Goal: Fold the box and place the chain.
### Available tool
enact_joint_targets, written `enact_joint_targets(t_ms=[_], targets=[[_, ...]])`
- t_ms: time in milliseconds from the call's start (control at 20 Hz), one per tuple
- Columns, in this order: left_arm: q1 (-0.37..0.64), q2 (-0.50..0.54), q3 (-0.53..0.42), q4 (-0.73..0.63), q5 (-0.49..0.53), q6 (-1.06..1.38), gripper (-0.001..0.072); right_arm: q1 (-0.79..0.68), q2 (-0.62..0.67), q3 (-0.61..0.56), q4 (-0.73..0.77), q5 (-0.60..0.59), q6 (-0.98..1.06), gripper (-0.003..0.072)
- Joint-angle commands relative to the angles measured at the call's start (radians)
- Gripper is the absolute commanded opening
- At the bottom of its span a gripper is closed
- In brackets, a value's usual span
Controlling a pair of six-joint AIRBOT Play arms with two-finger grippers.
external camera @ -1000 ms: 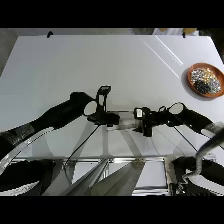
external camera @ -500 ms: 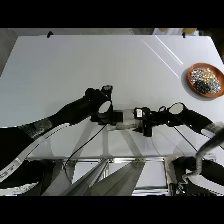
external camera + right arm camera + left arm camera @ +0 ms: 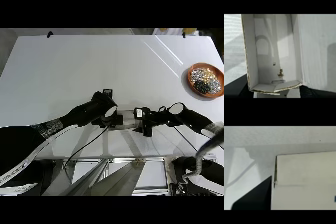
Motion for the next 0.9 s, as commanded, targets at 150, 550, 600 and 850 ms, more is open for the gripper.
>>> enact_joint_targets(t_ms=[150,550,600,850], targets=[[-0.019,-0.016,0.001,0.023,-0.004,-0.014,0.0007,0.000,0.000,0.000,0.001,0.000,0.000,0.0292],[-0.018,-0.016,0.002,0.026,-0.007,-0.015,0.0155,0.000,0.000,0.000,0.000,0.000,0.000,0.0292],[-0.018,-0.016,0.002,0.026,-0.007,-0.015,0.0149,0.000,0.000,0.000,0.000,0.000,0.000,0.0292],[-0.017,-0.016,0.002,0.026,-0.007,-0.015,0.0003,0.000,0.000,0.000,0.000,0.000,0.000,0.0292]])
